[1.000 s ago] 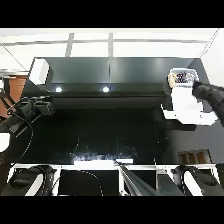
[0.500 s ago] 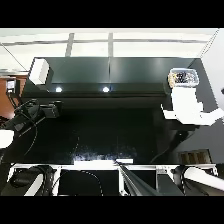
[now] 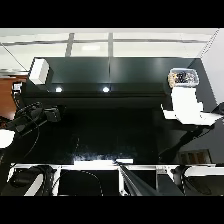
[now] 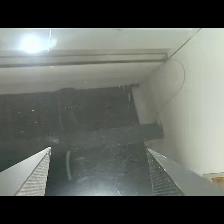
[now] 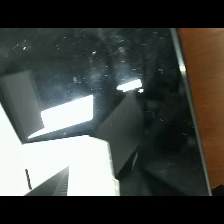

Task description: Fold the box and place the chain.

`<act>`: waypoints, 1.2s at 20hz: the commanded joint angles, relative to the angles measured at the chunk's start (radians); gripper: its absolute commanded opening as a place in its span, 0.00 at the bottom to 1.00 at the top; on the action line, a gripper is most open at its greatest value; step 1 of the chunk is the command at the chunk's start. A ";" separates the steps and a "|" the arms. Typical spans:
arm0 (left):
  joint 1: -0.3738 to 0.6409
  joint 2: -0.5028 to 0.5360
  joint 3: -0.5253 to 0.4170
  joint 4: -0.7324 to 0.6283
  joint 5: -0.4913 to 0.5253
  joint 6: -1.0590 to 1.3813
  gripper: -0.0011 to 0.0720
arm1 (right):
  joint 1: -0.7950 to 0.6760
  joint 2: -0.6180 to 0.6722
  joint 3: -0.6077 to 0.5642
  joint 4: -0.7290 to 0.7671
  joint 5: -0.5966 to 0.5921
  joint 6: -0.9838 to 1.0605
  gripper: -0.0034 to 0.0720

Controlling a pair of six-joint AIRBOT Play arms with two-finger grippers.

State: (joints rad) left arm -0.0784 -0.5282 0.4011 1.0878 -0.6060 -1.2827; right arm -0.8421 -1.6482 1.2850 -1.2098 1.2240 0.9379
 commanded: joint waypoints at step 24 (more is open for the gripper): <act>-0.140 -0.218 0.044 -0.554 -0.086 0.151 0.98 | 0.782 0.912 -0.988 0.899 -0.346 -0.132 0.06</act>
State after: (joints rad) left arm -0.1761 -0.6479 0.4179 0.7311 -0.6361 -1.2125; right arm -0.2340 -0.8230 0.4168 -0.3859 1.0264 0.8108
